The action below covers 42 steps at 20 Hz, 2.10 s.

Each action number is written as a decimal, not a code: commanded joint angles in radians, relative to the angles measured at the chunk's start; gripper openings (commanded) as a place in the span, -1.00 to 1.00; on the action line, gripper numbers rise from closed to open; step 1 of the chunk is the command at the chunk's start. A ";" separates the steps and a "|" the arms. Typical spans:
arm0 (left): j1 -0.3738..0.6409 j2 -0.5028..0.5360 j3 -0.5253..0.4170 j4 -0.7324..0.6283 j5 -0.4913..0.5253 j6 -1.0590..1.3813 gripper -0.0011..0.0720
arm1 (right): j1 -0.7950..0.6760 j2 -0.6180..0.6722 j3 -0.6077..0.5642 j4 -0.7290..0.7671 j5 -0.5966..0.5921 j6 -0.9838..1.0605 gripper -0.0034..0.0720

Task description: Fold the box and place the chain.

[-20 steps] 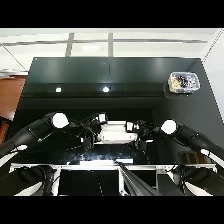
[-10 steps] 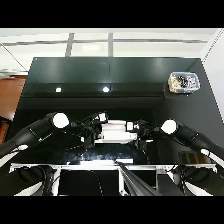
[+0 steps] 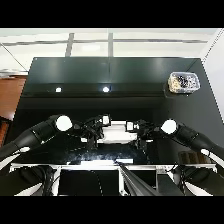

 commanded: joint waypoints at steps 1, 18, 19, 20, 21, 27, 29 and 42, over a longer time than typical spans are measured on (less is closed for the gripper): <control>-0.019 -0.002 0.000 0.001 0.027 0.000 -0.72 | 0.001 0.000 0.001 0.000 0.000 0.000 -0.10; -0.044 -0.029 0.000 -0.003 0.026 -0.011 -0.15 | 0.001 -0.001 0.001 0.000 0.000 0.000 -0.10; -0.044 -0.029 0.000 -0.003 0.026 -0.011 -0.15 | 0.001 0.000 0.001 0.000 0.000 0.000 -0.10; -0.044 -0.029 0.000 -0.003 0.027 -0.011 -0.23 | 0.001 -0.001 0.001 0.000 0.000 0.000 -0.10; -0.044 -0.029 0.000 -0.003 0.026 -0.011 -0.47 | 0.001 0.000 0.001 0.000 0.000 0.000 -0.10; -0.044 -0.029 0.000 -0.006 0.027 -0.011 -0.42 | 0.001 -0.001 0.001 0.000 0.000 0.000 -0.10; -0.044 -0.029 0.000 -0.022 0.031 -0.011 0.07 | 0.001 -0.001 0.001 0.000 0.000 0.000 -0.10; 0.013 0.146 0.000 0.426 -0.054 -0.558 -0.88 | 0.001 0.000 0.001 0.000 0.000 0.001 -0.10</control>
